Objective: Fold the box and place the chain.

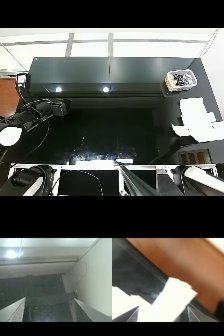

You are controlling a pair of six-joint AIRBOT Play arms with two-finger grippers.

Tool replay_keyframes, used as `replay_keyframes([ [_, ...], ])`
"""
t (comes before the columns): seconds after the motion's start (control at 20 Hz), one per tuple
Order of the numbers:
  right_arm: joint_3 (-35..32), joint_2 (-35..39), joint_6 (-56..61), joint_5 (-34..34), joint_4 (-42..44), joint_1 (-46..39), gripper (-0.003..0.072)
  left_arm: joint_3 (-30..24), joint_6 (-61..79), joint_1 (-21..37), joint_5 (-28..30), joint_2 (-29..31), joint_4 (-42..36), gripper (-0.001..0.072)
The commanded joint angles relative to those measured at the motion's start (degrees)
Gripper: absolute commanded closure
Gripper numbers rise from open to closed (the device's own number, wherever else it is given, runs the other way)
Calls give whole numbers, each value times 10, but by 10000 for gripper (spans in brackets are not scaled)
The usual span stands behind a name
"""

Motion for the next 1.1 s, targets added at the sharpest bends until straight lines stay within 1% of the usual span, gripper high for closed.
replay_keyframes([
  [0.0,76,-111,-124,92,133,-131,-34,0,0,-3,-1,-1,0,5],
  [0.1,107,-159,-216,123,202,-152,-34,0,0,-3,-1,-1,-1,4],
  [0.15,127,-182,-249,146,206,-154,-34,0,0,-3,-1,-1,-1,5],
  [0.25,164,-223,-275,176,202,-154,-34,0,0,-3,-1,-1,-1,5],
  [0.4,203,-265,-323,188,233,-151,-34,0,0,-3,-1,-1,-11,5],
  [0.5,232,-300,-338,237,245,-147,-34,0,0,-3,-1,-1,-20,5],
  [0.55,242,-318,-338,258,247,-143,-34,0,0,-3,-1,-1,-19,5],
  [0.7,243,-346,-338,284,247,-129,-34,0,0,-3,-1,-1,-19,5],
  [0.75,242,-348,-338,289,243,-123,42,0,0,-3,-1,-1,-19,6],
  [0.8,242,-348,-338,289,242,-118,153,0,0,-3,-1,-1,-19,6],
  [0.85,242,-348,-338,289,242,-114,209,0,0,-3,-2,-1,-19,6],
  [0.9,242,-348,-338,294,241,-110,223,0,0,-3,-2,-1,-19,6],
  [0.95,242,-347,-338,298,235,-104,413,0,0,-3,-2,-1,-19,6],
  [1.05,239,-343,-338,300,214,-94,623,0,0,-3,-2,-1,-20,5],
])
